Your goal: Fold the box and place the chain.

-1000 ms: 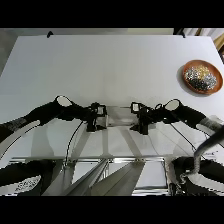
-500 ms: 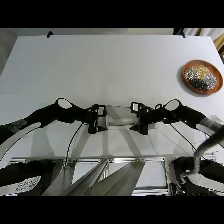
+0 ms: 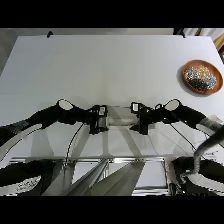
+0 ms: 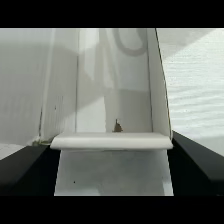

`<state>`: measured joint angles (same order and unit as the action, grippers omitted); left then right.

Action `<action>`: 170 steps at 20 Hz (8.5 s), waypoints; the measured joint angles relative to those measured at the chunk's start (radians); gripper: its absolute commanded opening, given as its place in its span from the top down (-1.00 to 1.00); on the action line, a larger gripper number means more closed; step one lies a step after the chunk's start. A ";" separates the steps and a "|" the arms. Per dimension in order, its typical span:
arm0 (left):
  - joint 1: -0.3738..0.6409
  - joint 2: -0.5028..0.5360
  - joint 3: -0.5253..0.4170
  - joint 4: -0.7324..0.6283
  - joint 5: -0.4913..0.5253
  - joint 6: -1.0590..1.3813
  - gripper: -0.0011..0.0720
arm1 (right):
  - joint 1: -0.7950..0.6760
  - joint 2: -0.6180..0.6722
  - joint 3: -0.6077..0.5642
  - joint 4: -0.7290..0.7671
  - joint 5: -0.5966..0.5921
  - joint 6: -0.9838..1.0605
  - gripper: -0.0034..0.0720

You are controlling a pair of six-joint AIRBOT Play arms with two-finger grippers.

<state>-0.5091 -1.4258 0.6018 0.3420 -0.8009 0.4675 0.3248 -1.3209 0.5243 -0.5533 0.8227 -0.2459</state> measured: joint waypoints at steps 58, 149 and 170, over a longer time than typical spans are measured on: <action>-0.011 -0.030 0.000 -0.020 0.012 0.000 0.59 | -0.001 0.309 0.000 -0.542 0.089 0.521 -0.59; -0.010 -0.030 0.000 -0.019 0.011 0.000 0.59 | 0.134 0.348 -0.140 -0.233 -0.231 0.098 0.50; -0.010 -0.030 -0.001 -0.022 0.011 -0.003 0.59 | 0.116 0.387 -0.140 -0.201 -0.241 0.042 0.86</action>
<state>-0.5194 -1.4559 0.6010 0.3202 -0.7895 0.4641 0.4412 -0.9337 0.3847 -0.7544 0.5816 -0.2043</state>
